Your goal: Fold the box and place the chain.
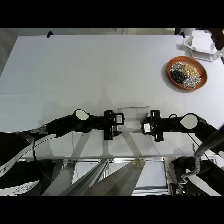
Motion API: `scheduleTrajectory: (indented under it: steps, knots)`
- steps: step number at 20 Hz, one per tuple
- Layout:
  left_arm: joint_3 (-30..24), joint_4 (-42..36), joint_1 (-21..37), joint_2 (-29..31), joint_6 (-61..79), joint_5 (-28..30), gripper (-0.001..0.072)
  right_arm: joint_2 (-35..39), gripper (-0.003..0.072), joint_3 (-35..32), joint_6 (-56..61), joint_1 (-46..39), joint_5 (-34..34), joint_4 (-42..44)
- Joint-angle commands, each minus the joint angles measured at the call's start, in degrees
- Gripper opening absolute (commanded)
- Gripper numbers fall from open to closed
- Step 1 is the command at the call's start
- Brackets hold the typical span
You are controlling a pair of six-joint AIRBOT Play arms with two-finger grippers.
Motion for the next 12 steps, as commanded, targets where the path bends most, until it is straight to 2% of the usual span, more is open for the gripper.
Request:
scheduleTrajectory:
  steps: [1, 3, 6, 7, 8, 9, 12]
  knots:
    - [-0.02, -0.02, -0.02, -0.02, -0.04, 0.07, 0.0273, -1.16, 0.0466, -0.04, -0.26, 0.04, -0.74, 0.39]
    - [-0.02, -0.02, -0.04, -0.02, -0.04, 0.04, 0.0273, -1.22, 0.0482, -0.04, -0.26, 0.04, -1.33, 2.01]
    - [-0.02, -0.02, -0.02, -0.02, -0.02, 0.04, 0.0273, -1.20, 0.0465, -0.04, -3.52, 0.04, -1.31, 5.14]
    - [-0.02, -0.02, -0.04, -0.02, -0.04, 0.04, 0.0273, -1.18, 0.0358, -0.02, -3.63, 0.02, -1.31, 5.33]
    - [-0.02, -0.02, -0.02, -0.02, -0.04, 0.07, 0.0273, -0.98, 0.0133, -0.02, -2.69, 0.02, -1.05, 5.09]
    - [-0.02, -0.02, -0.04, -0.02, -0.04, 0.04, 0.0273, -0.59, 0.0019, -0.02, -1.11, 0.02, -1.05, 5.11]
    - [-0.02, 0.00, -0.02, -0.02, -0.04, 0.04, 0.0273, 3.15, 0.0017, -0.02, 2.97, -0.96, -0.46, 5.03]
